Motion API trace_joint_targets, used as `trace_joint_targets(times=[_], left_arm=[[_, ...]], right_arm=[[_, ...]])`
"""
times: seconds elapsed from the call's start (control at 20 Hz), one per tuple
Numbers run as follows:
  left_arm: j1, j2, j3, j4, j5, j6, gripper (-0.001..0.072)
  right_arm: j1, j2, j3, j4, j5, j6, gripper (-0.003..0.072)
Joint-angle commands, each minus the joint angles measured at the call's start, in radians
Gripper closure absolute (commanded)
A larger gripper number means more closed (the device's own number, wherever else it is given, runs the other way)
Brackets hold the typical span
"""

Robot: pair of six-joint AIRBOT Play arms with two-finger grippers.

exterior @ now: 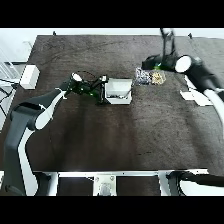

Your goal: Fold the box and place the chain.

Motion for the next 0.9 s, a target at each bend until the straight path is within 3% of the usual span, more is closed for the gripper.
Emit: trace_joint_targets(times=[0.0, 0.3, 0.65, 0.85], left_arm=[[0.001, 0.0, 0.001, 0.0, 0.0, 0.0, 0.0237], [0.001, 0.0, 0.001, 0.0, 0.0, 0.0, 0.0238], [0.001, 0.0, 0.001, 0.0, 0.0, 0.0, 0.0238], [0.001, 0.0, 0.0, 0.0, 0.0, 0.0, 0.0237]], right_arm=[[0.036, 0.182, 0.0, -0.076, 0.052, 0.0, 0.0681], [0.128, 0.305, -0.001, -0.077, 0.119, -0.001, 0.0681], [0.251, 0.303, -0.016, -0.073, 0.144, 0.0, 0.068], [0.285, 0.278, -0.059, -0.065, 0.093, 0.0, 0.068]])
